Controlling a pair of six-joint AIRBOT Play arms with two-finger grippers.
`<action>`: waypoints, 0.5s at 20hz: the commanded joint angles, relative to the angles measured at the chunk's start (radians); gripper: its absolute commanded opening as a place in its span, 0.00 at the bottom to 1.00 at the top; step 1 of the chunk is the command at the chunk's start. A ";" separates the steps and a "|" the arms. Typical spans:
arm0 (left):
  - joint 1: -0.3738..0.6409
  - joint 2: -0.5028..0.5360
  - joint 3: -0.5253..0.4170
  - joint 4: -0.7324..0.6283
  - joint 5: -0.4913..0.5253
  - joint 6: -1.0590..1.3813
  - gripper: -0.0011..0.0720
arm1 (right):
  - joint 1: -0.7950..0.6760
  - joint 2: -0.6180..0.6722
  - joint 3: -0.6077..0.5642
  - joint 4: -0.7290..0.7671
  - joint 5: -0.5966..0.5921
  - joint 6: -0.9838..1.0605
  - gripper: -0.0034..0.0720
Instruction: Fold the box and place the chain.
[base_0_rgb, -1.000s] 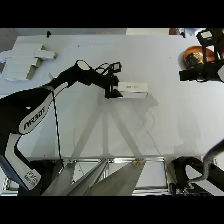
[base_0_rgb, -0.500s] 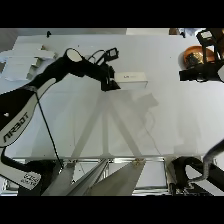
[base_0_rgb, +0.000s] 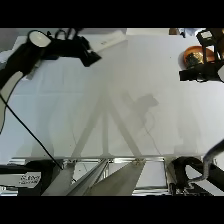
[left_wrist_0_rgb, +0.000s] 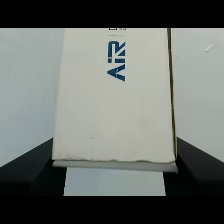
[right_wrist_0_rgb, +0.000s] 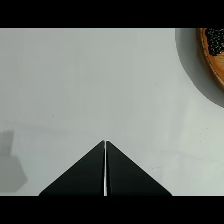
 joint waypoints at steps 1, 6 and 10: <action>0.101 0.019 -0.005 0.138 0.045 -0.156 0.49 | 0.000 0.001 0.001 0.000 0.000 0.000 0.06; 0.243 0.018 -0.056 0.147 0.110 -0.241 0.49 | 0.000 0.001 0.001 0.000 0.000 0.000 0.06; 0.303 0.018 -0.158 0.234 0.215 -0.370 0.49 | 0.000 0.001 0.001 0.000 0.000 0.000 0.06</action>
